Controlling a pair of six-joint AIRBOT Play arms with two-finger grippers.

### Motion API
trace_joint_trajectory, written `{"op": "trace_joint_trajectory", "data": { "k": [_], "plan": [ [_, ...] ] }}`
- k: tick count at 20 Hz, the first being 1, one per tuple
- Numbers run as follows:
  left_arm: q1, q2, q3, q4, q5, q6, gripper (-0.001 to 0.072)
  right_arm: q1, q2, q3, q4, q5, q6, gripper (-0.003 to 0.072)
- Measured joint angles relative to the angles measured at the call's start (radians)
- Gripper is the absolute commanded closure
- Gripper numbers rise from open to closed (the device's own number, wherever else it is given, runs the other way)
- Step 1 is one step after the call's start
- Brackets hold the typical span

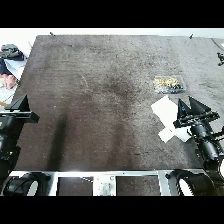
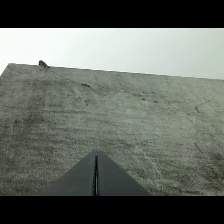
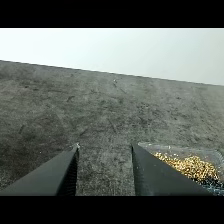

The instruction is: Fold the box and place the chain.

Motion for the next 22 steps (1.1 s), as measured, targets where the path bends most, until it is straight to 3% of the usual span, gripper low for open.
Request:
{"op": "trace_joint_trajectory", "data": {
  "k": [10, 13, 18, 20, 22],
  "plan": [
    [0.000, 0.000, 0.000, 0.000, 0.000, 0.000, 0.0699, 0.000, -0.005, 0.018, -0.009, -0.012, -0.011, 0.0306],
    [0.000, 0.000, 0.000, 0.000, 0.000, 0.000, 0.0699, 0.000, -0.071, 0.071, -0.019, -0.056, -0.017, 0.0306],
    [0.000, 0.000, 0.000, 0.000, 0.000, 0.000, 0.0699, -0.042, -0.391, 0.256, -0.023, -0.060, -0.019, 0.0307],
    [0.000, 0.000, 0.000, 0.000, 0.000, 0.000, 0.0699, -0.136, -0.557, 0.362, -0.032, 0.050, 0.002, 0.0306],
    [0.000, 0.000, 0.000, 0.000, 0.000, 0.000, 0.0699, -0.277, -0.714, 0.474, -0.067, 0.240, 0.060, 0.0304]
  ]
}}
